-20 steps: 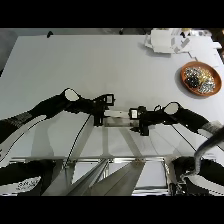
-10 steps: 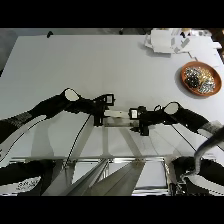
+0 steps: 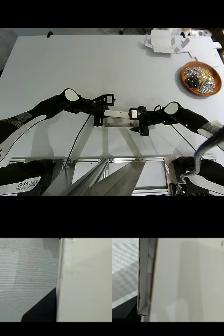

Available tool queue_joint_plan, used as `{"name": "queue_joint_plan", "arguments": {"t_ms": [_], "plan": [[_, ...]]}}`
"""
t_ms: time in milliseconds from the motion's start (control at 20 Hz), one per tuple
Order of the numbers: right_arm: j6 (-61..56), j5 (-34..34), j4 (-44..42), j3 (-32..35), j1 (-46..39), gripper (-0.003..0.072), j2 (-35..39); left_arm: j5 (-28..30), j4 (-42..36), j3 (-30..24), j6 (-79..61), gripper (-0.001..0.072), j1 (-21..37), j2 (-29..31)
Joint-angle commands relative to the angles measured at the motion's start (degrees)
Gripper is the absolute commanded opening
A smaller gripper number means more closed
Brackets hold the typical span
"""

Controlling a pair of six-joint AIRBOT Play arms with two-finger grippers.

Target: Fold the box and place the chain.

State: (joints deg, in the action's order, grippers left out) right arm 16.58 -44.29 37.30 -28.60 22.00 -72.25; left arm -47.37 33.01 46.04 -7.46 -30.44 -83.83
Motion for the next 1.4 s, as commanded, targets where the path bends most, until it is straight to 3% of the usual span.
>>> {"name": "queue_joint_plan", "arguments": {"t_ms": [0, 250, 300, 350, 400, 450, 800, 900, 950, 1050, 1150, 1350], "plan": [[-0.02, -0.07, -0.02, 0.04, 0.02, 0.0297, -0.02, -0.02, -0.02, 0.0, -0.02, 0.0011, -0.02, 0.04], [-0.02, -0.07, -0.02, 0.04, 0.02, 0.0297, -0.02, 0.0, 1.05, 0.0, -0.02, 0.0013, 0.04, 0.11], [-0.02, -0.07, -0.02, 0.04, 0.02, 0.0297, -0.02, 0.0, 1.14, 0.02, -0.02, 0.005, 0.04, 0.13], [-0.02, -0.07, -0.02, 0.04, 0.02, 0.0297, -0.02, 0.02, 1.53, 0.02, -0.04, 0.0251, 0.07, 0.28], [-0.02, -0.07, -0.02, 0.04, 0.02, 0.0297, -0.02, 0.07, 2.71, 0.02, 0.0, 0.0509, 0.17, 0.81], [-0.02, -0.04, -0.02, 0.04, 0.02, 0.0297, -0.02, -0.09, 3.61, 0.02, 0.72, 0.0651, 0.39, 1.57], [-0.02, -0.02, -0.02, 0.04, 0.02, 0.0297, -0.02, -5.27, 23.23, 0.02, 19.67, 0.0652, 1.18, 14.69], [-0.02, -0.07, -0.02, 0.04, 0.02, 0.0297, -0.02, -9.33, 25.77, 0.02, 23.67, 0.0609, 1.18, 19.85], [-0.02, -0.04, -0.02, 0.04, 0.02, 0.0297, -0.02, -11.41, 25.59, 0.02, 25.35, 0.0512, 1.05, 22.34], [-0.02, -0.04, -0.02, 0.04, 0.02, 0.0297, -0.02, -15.98, 24.06, 0.02, 27.15, 0.0031, -0.15, 25.92], [-0.02, -0.04, -0.02, 0.04, 0.02, 0.0297, -0.02, -17.97, 22.4, -0.07, 28.65, 0.0002, -2.86, 26.34], [-0.02, -0.04, -0.04, 0.04, 0.02, 0.0297, -0.02, -9.01, 20.92, -0.81, 31.67, 0.0002, -11.06, 21.59]]}}
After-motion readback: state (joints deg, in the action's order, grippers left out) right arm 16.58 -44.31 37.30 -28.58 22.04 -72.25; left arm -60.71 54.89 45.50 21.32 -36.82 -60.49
